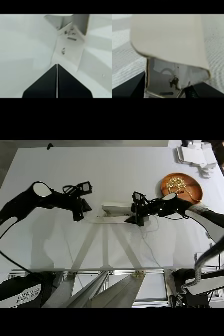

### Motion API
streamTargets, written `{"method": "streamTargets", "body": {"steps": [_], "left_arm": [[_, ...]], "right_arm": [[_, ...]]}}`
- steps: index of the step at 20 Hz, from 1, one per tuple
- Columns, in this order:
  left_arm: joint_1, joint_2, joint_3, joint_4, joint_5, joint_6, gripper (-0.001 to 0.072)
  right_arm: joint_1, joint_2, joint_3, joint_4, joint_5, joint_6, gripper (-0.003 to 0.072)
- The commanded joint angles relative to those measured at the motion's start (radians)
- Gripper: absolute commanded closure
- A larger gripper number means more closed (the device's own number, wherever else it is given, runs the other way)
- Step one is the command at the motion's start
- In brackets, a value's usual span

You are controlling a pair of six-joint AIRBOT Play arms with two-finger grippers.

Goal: Fold the box and place the chain.

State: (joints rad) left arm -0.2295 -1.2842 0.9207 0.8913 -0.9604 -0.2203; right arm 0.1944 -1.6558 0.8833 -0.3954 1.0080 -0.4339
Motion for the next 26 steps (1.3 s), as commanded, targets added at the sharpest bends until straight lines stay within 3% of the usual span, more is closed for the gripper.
{"method": "streamTargets", "body": {"steps": [1,6,10,16,26], "left_arm": [[0.068,0.090,0.000,0.064,0.005,-0.262,0.0699],[0.120,0.054,-0.022,0.071,-0.016,-0.581,0.0697],[0.117,-0.076,-0.055,0.070,-0.017,-0.801,0.0702],[0.051,-0.185,-0.056,-0.019,-0.007,-0.820,0.0702],[-0.027,-0.202,-0.056,-0.246,-0.022,-0.760,0.0700]], "right_arm": [[0.000,0.000,0.001,0.000,0.001,-0.001,0.0289],[0.000,0.000,0.001,0.000,0.001,-0.001,0.0289],[0.000,0.000,0.001,0.000,0.001,-0.001,0.0289],[0.000,0.000,0.001,0.000,0.002,-0.001,0.0289],[0.000,0.000,0.001,0.000,0.002,-0.001,0.0289]]}}
